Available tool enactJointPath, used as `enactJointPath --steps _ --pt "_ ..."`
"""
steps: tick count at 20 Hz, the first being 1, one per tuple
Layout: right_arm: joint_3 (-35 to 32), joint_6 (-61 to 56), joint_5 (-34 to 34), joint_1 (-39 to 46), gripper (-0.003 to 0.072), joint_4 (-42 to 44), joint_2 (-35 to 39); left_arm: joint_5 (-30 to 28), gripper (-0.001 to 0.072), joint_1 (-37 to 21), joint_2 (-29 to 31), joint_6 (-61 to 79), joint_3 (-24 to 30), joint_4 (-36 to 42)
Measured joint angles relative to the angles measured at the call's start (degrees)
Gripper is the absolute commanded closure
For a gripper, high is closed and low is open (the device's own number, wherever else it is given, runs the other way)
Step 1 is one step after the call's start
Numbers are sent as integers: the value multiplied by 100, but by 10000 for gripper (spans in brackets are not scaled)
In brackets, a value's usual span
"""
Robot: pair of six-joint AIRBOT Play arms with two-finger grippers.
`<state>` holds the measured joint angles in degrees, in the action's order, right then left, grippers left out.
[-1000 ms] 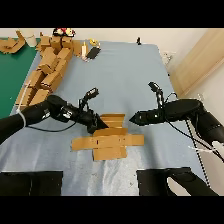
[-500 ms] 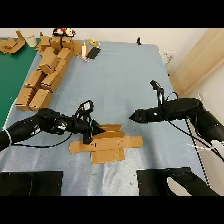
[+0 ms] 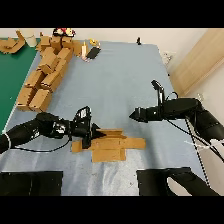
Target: Fold the box.
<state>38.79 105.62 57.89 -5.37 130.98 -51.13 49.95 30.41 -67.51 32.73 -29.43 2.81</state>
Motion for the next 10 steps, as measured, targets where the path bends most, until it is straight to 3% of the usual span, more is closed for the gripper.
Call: enactJointPath --steps 10 --pt "0 -15 -37 -2 604 -4 0 -422 697 256 -63 179 120 -345"
